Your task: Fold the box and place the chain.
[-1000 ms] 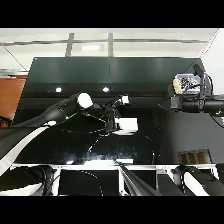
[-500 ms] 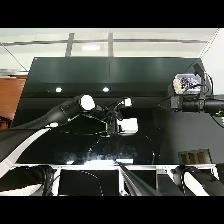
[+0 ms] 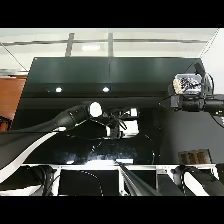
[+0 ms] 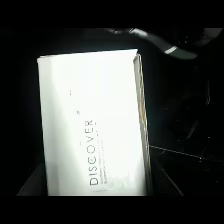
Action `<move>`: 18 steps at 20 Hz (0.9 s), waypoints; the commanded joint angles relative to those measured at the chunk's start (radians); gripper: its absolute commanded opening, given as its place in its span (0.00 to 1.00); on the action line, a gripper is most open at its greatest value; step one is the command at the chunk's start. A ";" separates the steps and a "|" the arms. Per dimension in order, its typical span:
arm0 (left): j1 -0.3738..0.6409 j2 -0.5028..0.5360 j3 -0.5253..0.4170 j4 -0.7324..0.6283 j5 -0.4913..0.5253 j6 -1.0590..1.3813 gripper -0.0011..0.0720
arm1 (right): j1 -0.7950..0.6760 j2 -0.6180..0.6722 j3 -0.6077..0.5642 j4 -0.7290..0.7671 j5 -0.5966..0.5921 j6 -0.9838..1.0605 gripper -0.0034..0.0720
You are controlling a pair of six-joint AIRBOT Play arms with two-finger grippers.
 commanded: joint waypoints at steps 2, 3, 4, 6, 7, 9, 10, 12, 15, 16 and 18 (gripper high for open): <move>-0.031 -0.017 0.000 0.057 0.034 -0.020 0.98 | -0.001 0.000 0.001 0.000 -0.008 0.000 0.06; -0.029 -0.013 0.002 0.065 0.021 -0.059 0.83 | -0.001 0.000 0.001 -0.001 -0.011 -0.003 0.06; -0.027 -0.006 0.003 0.092 0.001 -0.110 0.63 | -0.001 0.000 0.001 0.000 -0.018 -0.003 0.06; -0.006 0.020 0.003 0.187 -0.054 -0.262 0.48 | -0.001 0.000 0.001 0.000 -0.030 -0.003 0.06; 0.017 0.039 0.003 0.246 -0.084 -0.338 0.47 | -0.001 0.000 0.001 0.001 -0.034 -0.002 0.06; 0.099 0.079 0.003 0.317 -0.142 -0.454 0.47 | -0.001 0.000 0.001 0.000 -0.032 -0.002 0.06; 0.157 0.100 0.003 0.331 -0.171 -0.479 0.47 | -0.001 0.000 0.001 0.001 -0.031 -0.002 0.06; 0.317 0.139 0.003 0.339 -0.221 -0.493 0.47 | -0.001 0.000 0.001 0.001 -0.026 -0.002 0.06; 0.613 0.167 0.011 0.342 -0.220 -0.507 0.47 | -0.001 0.000 0.001 0.001 -0.024 -0.002 0.06; 0.708 0.164 0.020 0.323 -0.202 -0.530 0.47 | -0.001 0.000 0.001 0.001 -0.024 -0.002 0.06; 0.881 0.138 0.074 0.280 -0.170 -0.530 0.47 | 0.000 0.000 0.001 0.007 -0.023 -0.002 0.06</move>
